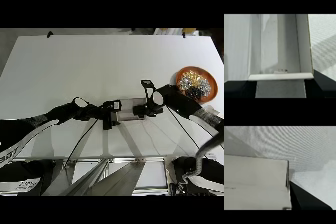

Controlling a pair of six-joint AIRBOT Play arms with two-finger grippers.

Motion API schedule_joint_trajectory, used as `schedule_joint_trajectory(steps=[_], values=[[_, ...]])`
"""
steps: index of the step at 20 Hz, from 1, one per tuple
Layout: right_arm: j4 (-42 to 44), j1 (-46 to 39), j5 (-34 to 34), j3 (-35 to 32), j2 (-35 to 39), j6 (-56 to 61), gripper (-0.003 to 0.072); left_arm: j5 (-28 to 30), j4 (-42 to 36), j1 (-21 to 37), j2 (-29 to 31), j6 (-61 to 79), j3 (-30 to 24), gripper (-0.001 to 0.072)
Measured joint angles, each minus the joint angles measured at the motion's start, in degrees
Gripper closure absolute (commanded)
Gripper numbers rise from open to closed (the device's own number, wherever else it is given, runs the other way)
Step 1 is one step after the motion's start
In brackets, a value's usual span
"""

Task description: Fold the box and place the chain.

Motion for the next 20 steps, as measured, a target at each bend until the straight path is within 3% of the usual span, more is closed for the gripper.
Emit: schedule_joint_trajectory(steps=[3, 5, 6, 7, 11, 12, 13, 14, 15, 18, 20], values=[[-0.44, 0.44, 0.00, 0.00, -1.14, 0.17, 0.0502, 0.00, 0.00, 0.00, 0.00, 0.00, 0.00, 0.0501], [-1.03, 0.57, 0.07, 0.00, -1.53, 0.15, 0.0547, 0.02, 0.00, 0.00, 0.02, -0.02, 0.02, 0.0501], [-1.29, 0.63, 0.04, 0.00, -1.62, 0.09, 0.0627, 0.00, 0.00, 0.00, 0.00, 0.00, 0.02, 0.0501], [-1.75, 0.66, 0.15, 0.00, -1.70, 0.04, 0.0660, 0.00, 0.00, 0.00, 0.02, 0.00, 0.02, 0.0501], [-2.29, 0.70, 0.07, 0.04, -1.86, -0.20, 0.0676, -0.02, -0.04, 0.00, 0.02, -0.11, 0.00, 0.0501], [-2.45, 0.70, 0.04, 0.04, -1.88, -0.46, 0.0674, -0.02, -0.04, 0.00, 0.00, -0.13, 0.00, 0.0501], [-2.54, 0.70, 0.04, 0.04, -1.88, -0.70, 0.0621, -0.02, -0.04, 0.00, 0.02, -0.11, 0.00, 0.0501], [-2.82, 0.70, -0.15, 0.04, -1.81, -1.51, 0.0497, 0.02, 0.02, 0.00, 0.02, 0.04, 0.00, 0.0501], [-2.95, 0.70, -0.81, 0.00, -1.57, -2.01, 0.0455, 0.02, 0.02, 0.00, 0.02, 0.07, 0.02, 0.0501], [-3.37, 0.48, 0.20, 0.02, 1.01, -3.91, 0.0440, 0.02, 0.04, 0.00, 0.00, 0.07, 0.02, 0.0501], [-3.56, -0.22, 1.66, 0.09, 3.65, -5.07, 0.0368, 0.02, 0.02, 0.00, 0.02, 0.04, 0.02, 0.0501]])
